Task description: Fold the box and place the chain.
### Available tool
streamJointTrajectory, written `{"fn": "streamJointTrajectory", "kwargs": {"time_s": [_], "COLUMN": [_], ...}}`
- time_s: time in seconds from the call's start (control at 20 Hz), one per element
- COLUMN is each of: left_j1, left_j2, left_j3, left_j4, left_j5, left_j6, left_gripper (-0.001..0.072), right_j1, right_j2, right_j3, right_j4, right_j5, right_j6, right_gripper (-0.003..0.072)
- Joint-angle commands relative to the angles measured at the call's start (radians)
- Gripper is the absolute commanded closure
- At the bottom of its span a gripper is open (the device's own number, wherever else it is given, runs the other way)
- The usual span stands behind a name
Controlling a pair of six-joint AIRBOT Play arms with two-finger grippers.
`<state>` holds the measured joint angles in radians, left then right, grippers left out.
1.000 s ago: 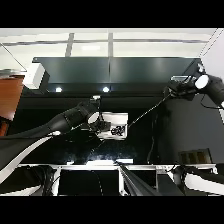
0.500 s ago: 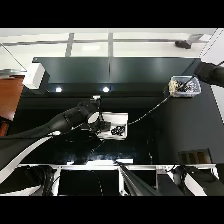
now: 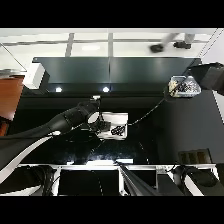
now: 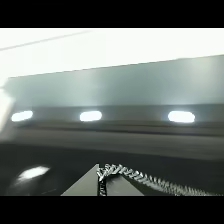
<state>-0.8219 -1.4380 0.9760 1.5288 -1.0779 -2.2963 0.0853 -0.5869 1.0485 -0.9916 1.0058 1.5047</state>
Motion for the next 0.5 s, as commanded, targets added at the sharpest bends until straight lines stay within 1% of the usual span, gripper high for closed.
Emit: {"fn": "streamJointTrajectory", "kwargs": {"time_s": [0.0, 0.3, 0.45], "left_j1": [0.0, 0.0, 0.0], "left_j2": [0.0, 0.0, 0.0], "left_j3": [0.0, 0.0, 0.0], "left_j4": [0.002, 0.002, 0.001], "left_j5": [0.004, 0.008, 0.008], "left_j6": [0.0, 0.0, 0.0], "left_gripper": [0.0679, 0.0679, 0.0679], "right_j1": [0.064, 0.197, 0.311], "right_j2": [0.021, -0.005, -0.025], "right_j3": [0.007, 0.006, 0.006], "right_j4": [0.319, 0.358, 0.378], "right_j5": [0.029, 0.016, -0.06], "right_j6": [-0.115, -0.103, -0.103], "right_gripper": [0.0662, 0.0662, 0.0662]}}
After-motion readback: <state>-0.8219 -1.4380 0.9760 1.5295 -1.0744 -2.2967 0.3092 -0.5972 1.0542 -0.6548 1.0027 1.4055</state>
